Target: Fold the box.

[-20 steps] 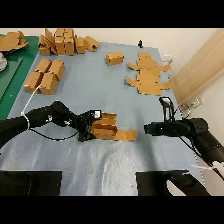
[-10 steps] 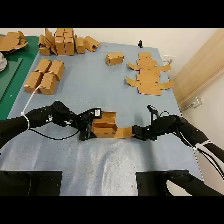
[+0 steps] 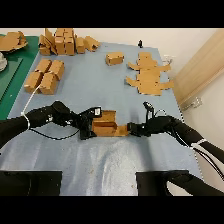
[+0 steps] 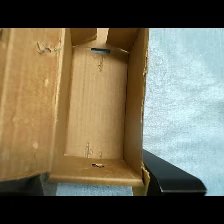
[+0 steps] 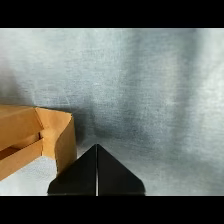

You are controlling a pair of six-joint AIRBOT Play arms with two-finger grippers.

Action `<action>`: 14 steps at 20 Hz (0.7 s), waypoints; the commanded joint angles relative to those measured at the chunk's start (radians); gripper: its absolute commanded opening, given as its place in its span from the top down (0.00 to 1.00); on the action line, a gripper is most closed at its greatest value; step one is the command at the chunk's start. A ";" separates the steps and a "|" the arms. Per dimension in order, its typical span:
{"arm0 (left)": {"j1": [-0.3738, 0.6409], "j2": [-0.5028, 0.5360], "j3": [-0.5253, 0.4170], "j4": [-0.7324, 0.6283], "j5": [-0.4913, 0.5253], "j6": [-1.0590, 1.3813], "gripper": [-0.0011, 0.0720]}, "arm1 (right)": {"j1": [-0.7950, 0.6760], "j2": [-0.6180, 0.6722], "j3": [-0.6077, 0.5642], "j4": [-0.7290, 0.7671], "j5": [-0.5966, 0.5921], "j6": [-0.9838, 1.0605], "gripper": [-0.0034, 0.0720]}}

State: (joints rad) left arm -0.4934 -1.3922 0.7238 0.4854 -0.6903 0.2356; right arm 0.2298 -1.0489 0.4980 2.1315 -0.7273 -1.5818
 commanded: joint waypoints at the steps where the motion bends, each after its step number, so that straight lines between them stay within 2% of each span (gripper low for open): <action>1: 0.000 -0.001 0.000 0.001 -0.001 -0.001 0.38 | 0.003 0.021 -0.001 0.005 0.016 -0.039 0.95; 7: 0.000 -0.001 0.000 0.001 -0.001 -0.001 0.38 | 0.003 0.131 -0.001 0.086 -0.015 -0.073 0.95; 14: 0.000 -0.001 0.000 0.001 -0.001 -0.001 0.38 | 0.047 0.090 -0.001 0.103 -0.006 -0.080 0.95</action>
State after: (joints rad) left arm -0.4934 -1.3922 0.7238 0.4862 -0.6907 0.2348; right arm 0.2646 -0.9474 0.4976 2.2292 -0.7403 -1.6581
